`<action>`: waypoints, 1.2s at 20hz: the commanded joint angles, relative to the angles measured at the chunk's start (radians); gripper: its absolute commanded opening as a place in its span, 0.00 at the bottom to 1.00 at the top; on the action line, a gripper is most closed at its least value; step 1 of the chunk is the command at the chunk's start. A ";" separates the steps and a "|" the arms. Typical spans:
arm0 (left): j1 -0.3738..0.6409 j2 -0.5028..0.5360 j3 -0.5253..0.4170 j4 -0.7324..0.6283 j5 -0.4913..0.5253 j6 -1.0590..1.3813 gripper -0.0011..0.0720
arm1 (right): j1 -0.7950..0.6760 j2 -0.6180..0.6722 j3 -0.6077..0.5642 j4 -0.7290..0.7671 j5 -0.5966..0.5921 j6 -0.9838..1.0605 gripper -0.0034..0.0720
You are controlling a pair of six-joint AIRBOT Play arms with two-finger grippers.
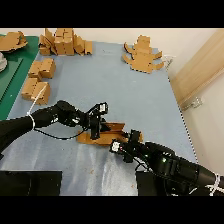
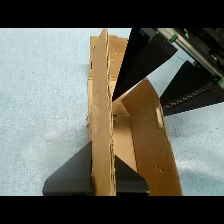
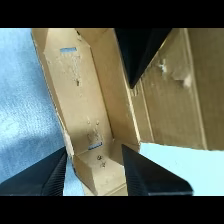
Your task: Fold the box.
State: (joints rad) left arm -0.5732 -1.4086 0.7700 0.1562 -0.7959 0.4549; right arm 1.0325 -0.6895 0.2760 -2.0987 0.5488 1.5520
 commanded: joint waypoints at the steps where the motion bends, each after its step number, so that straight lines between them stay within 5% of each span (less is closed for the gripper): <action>1: 0.000 0.000 0.000 0.000 0.000 0.000 0.03 | -0.005 -0.001 0.001 0.000 -0.010 0.001 0.73; 3: 0.000 0.000 0.000 0.000 0.000 0.000 0.03 | -0.005 -0.001 0.001 -0.003 -0.009 0.000 0.74; 4: 0.000 0.000 0.000 0.000 0.000 0.000 0.03 | -0.005 -0.001 0.001 0.001 -0.007 0.001 0.80; 5: 0.000 0.000 0.000 0.000 0.000 0.000 0.03 | -0.005 -0.001 0.001 0.000 -0.007 0.000 0.99; 19: 0.000 0.000 0.000 0.000 0.000 0.000 0.03 | -0.060 0.001 0.011 -0.009 0.009 0.048 0.99; 24: 0.000 0.000 0.000 0.000 0.000 0.000 0.03 | -0.218 0.001 0.011 0.241 -0.144 -0.276 0.99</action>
State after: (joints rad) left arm -0.5732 -1.4086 0.7700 0.1562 -0.7956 0.4553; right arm 0.8883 -0.6895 0.2863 -2.0159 0.4938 1.4757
